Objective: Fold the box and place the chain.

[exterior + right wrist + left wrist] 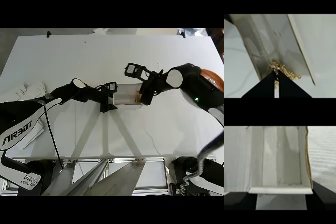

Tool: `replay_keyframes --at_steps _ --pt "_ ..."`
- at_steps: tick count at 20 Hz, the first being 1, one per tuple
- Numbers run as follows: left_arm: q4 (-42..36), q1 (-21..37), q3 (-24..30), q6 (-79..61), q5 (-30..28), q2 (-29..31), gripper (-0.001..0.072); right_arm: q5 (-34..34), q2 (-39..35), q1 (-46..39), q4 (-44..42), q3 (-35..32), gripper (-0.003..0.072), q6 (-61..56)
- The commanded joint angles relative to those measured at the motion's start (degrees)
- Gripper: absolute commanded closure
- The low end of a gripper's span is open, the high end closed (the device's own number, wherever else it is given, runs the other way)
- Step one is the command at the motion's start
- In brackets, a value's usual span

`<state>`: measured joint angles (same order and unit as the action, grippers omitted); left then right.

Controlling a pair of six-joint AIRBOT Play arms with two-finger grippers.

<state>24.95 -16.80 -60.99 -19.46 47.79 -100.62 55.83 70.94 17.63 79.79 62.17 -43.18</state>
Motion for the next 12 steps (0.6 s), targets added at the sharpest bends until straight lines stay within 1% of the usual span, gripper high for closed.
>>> replay_keyframes --at_steps 1,5,9,12 --pt "0.0 0.0 0.0 0.0 0.0 0.0 0.0492 -1.5 -0.3 5.8 -0.7 2.2 0.0678 -0.5" --pt "0.0 0.0 0.0 0.0 0.0 0.0 0.0492 -7.0 0.2 8.1 -0.9 2.6 0.0678 -0.7" --pt "0.0 0.0 0.0 0.0 0.0 0.0 0.0492 -7.4 3.0 8.1 -0.7 2.6 0.0677 -2.0" --pt "0.0 0.0 0.0 0.0 0.0 0.0 0.0492 -7.5 3.3 8.0 0.2 2.6 0.0666 -2.1"
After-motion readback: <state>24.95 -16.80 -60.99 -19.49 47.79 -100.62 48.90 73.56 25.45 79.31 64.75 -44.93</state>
